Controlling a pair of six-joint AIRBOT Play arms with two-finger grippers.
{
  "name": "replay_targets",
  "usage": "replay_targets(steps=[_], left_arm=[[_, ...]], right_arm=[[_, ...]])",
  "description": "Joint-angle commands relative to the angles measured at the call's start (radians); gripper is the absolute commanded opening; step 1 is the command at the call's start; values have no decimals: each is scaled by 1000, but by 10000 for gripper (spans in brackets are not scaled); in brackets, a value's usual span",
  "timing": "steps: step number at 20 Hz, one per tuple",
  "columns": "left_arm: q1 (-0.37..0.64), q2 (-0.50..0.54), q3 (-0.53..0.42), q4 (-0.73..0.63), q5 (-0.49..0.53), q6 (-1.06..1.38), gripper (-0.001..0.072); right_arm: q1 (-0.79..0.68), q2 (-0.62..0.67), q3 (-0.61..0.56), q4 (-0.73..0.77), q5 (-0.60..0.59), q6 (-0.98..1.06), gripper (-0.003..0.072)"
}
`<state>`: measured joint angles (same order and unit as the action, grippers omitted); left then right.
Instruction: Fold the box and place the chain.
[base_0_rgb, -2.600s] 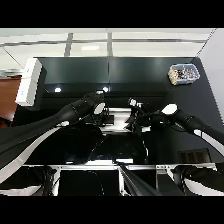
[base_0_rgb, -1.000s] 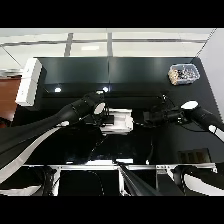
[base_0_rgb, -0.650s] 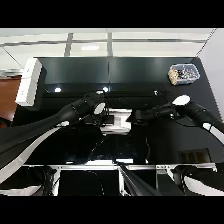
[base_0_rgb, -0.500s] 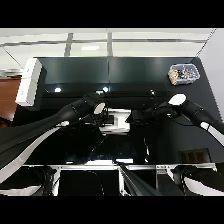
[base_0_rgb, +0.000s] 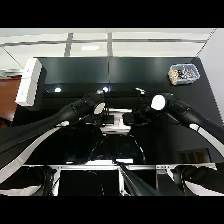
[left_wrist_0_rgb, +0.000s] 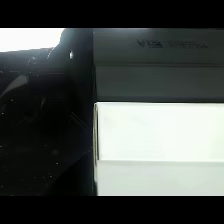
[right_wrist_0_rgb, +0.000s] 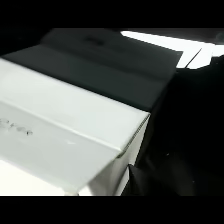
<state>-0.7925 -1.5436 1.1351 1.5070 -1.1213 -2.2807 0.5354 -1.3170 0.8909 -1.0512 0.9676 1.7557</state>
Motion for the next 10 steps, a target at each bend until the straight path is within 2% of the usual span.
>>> replay_targets(steps=[1,6,10], left_arm=[[1,-1,1,3,-5,0,27],[1,-1,1,3,-5,0,27],[1,-1,1,3,-5,0,27]], right_arm=[[79,-25,55,-215,3,241,353],[161,-88,142,-397,114,434,352],[184,-131,161,-401,129,500,352]])
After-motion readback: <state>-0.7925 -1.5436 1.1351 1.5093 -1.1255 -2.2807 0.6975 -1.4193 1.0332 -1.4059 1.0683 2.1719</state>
